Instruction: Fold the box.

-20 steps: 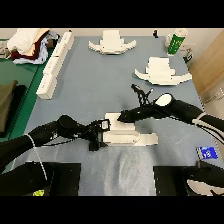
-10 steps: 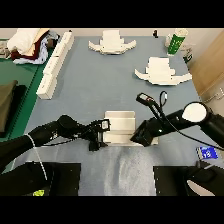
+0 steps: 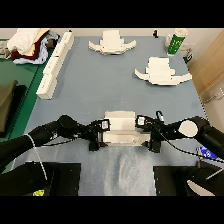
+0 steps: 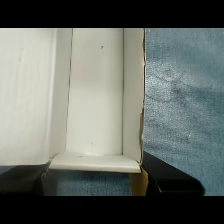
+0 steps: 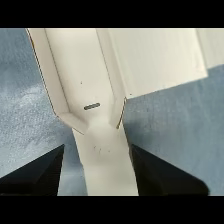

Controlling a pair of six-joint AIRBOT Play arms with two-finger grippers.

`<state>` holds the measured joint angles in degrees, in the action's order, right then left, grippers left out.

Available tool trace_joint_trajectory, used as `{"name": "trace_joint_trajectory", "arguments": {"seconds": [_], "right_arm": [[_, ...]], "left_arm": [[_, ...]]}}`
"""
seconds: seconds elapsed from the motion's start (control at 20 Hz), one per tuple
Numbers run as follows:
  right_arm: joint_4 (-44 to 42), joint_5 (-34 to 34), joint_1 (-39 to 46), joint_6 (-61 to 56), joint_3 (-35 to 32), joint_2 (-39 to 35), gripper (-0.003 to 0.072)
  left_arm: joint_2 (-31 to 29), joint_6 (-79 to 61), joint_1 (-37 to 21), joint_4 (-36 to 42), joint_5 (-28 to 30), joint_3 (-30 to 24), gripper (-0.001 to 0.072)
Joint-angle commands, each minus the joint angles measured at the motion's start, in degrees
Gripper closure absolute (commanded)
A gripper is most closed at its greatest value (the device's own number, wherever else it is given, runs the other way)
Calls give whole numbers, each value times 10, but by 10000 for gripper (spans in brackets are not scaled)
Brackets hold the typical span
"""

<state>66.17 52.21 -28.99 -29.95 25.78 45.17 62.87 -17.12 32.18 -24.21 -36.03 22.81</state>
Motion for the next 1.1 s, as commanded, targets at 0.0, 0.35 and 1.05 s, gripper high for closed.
{"name": "trace_joint_trajectory", "arguments": {"seconds": [0.0,0.35,1.05], "right_arm": [[-69,-65,0,118,-11,41,44],[-153,-57,-1,200,-11,63,360],[-230,-82,-14,273,-11,106,32]], "left_arm": [[0,0,0,0,0,0,296],[0,0,0,0,0,0,297],[0,0,0,0,0,0,296]]}}
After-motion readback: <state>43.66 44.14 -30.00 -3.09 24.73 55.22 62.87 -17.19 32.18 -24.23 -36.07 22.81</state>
